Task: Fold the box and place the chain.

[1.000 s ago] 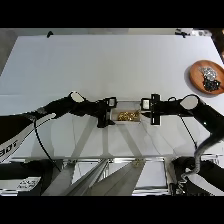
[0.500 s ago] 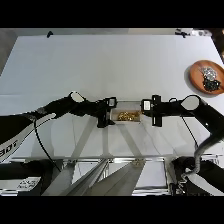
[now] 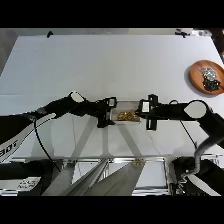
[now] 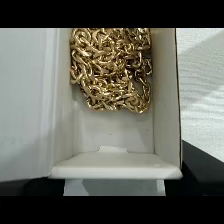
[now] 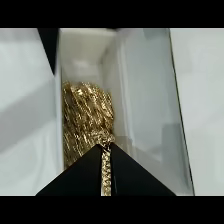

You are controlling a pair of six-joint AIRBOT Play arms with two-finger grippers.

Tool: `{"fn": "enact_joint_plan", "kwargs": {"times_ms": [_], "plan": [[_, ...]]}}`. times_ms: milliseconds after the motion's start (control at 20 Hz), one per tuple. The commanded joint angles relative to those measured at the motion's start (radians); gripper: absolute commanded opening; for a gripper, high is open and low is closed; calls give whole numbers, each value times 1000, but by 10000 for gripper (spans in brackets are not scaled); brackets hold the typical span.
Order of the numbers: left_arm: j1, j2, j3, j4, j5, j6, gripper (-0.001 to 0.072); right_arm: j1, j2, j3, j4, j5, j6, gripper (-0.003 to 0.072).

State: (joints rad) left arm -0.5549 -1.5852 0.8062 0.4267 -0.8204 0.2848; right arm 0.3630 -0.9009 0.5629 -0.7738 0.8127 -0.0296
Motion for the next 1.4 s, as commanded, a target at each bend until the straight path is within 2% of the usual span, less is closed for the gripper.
{"fn": "enact_joint_plan", "kwargs": {"times_ms": [0, 150, 350, 400, 450, 500, 600, 700, 800, 850, 950, 1000, 1200, 1350], "plan": [[0, 0, 0, 0, 0, 0, 276, 98, 12, 0, 75, -84, 111, 8], [0, 0, 0, 0, 0, 0, 276, 117, 10, 0, 80, -169, 213, 8], [0, 0, 0, 0, 0, 0, 276, 117, -2, 0, 78, -217, 319, 12], [0, 0, 0, 0, 0, 0, 276, 117, -2, 0, 78, -217, 322, 64], [0, 0, 0, 0, 0, 0, 276, 117, -2, 0, 78, -216, 322, 173], [0, 0, 0, 0, 0, 0, 276, 114, -1, 0, 78, -210, 323, 227], [0, 0, 0, 0, 0, 0, 276, 69, 15, 2, 73, -123, 346, 222], [0, 0, 0, 0, 0, 0, 276, -25, 53, 1, 43, 40, 395, 214], [0, 0, 0, 0, 0, 0, 276, -151, 95, 1, -32, 212, 466, 116], [0, 0, 0, 0, 0, 0, 276, -223, 106, 1, -66, 291, 492, 8], [0, 0, 0, 0, 0, 0, 276, -344, 108, 1, -114, 350, 560, 8], [0, 0, 0, 0, 0, 0, 276, -385, 107, 1, -111, 322, 592, 8], [0, 0, 0, 0, 0, 0, 276, -426, 43, 2, -81, 41, 729, 8], [0, 0, 0, 0, 0, 0, 276, -393, -109, 39, -56, -21, 741, 8]]}}
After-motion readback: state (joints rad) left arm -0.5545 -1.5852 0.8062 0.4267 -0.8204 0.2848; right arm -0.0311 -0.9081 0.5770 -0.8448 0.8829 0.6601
